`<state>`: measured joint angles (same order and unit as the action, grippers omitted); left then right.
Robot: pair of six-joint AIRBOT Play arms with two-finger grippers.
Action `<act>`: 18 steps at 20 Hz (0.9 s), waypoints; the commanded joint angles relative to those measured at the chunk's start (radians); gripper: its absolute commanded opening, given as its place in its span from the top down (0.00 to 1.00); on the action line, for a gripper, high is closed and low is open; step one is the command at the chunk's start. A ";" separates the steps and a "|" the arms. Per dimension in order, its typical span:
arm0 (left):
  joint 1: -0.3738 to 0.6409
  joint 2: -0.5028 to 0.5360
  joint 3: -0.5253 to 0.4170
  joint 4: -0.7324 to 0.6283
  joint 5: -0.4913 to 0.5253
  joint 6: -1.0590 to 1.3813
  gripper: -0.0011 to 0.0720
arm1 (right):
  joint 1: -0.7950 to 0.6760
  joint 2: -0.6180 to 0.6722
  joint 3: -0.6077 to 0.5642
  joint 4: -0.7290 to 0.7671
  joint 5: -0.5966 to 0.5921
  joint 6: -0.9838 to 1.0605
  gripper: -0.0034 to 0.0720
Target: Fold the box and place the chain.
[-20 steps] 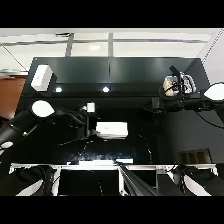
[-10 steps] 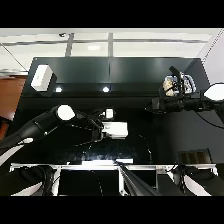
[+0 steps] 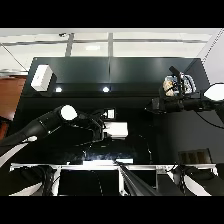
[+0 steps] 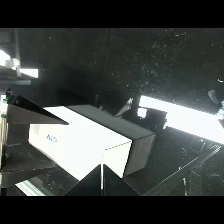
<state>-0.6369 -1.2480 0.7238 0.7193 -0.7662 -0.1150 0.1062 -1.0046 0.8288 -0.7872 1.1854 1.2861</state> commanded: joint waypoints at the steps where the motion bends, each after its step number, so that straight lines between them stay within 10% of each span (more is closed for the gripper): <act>1: -0.006 -0.027 0.000 0.003 0.003 0.000 0.01 | 0.000 0.001 0.000 -0.001 0.000 0.000 0.91; 7: -0.076 -0.079 0.000 0.089 0.098 -0.047 0.06 | 0.000 0.001 0.000 -0.001 0.000 0.000 0.91; 9: -0.071 -0.063 0.001 0.093 0.096 -0.078 0.43 | 0.000 0.001 0.000 -0.001 0.000 0.000 0.91; 11: -0.046 -0.024 0.001 0.094 0.074 -0.154 0.45 | 0.000 0.001 0.000 -0.001 0.000 0.000 0.91; 18: 0.356 0.199 0.000 0.382 -0.164 -0.518 0.44 | 0.000 0.001 0.000 -0.001 0.000 0.000 0.91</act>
<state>-0.4541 -1.1263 0.7238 0.9524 -0.8143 -0.4671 0.1062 -1.0046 0.8288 -0.7883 1.1854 1.2858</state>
